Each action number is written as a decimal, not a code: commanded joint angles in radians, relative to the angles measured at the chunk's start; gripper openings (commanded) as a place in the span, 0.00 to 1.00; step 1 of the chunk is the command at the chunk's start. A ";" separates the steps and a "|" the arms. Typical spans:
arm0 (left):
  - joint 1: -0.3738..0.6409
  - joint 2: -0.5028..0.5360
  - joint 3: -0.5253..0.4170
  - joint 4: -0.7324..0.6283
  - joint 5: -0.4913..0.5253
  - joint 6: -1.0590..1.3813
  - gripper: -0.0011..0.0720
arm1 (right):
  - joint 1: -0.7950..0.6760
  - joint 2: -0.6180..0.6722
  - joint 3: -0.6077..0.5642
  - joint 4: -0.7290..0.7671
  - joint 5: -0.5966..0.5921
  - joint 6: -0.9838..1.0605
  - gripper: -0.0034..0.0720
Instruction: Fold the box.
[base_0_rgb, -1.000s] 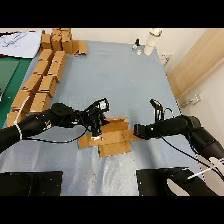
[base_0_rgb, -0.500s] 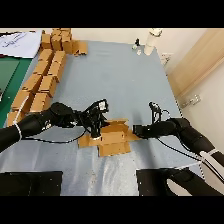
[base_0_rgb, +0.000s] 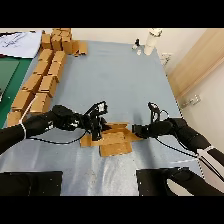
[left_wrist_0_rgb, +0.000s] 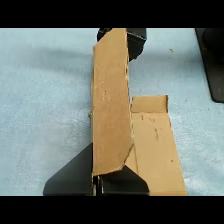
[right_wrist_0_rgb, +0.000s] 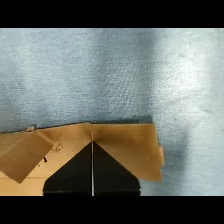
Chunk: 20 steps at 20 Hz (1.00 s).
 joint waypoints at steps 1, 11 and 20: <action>0.000 -0.018 -0.008 -0.029 -0.018 0.019 0.03 | 0.001 -0.001 0.000 0.005 0.002 0.000 0.05; 0.050 -0.021 -0.007 -0.029 -0.150 -0.004 0.03 | 0.001 0.086 0.003 0.005 0.003 0.012 0.05; 0.067 -0.046 -0.007 0.017 -0.164 -0.027 0.03 | 0.001 0.086 0.003 0.004 0.041 0.012 0.05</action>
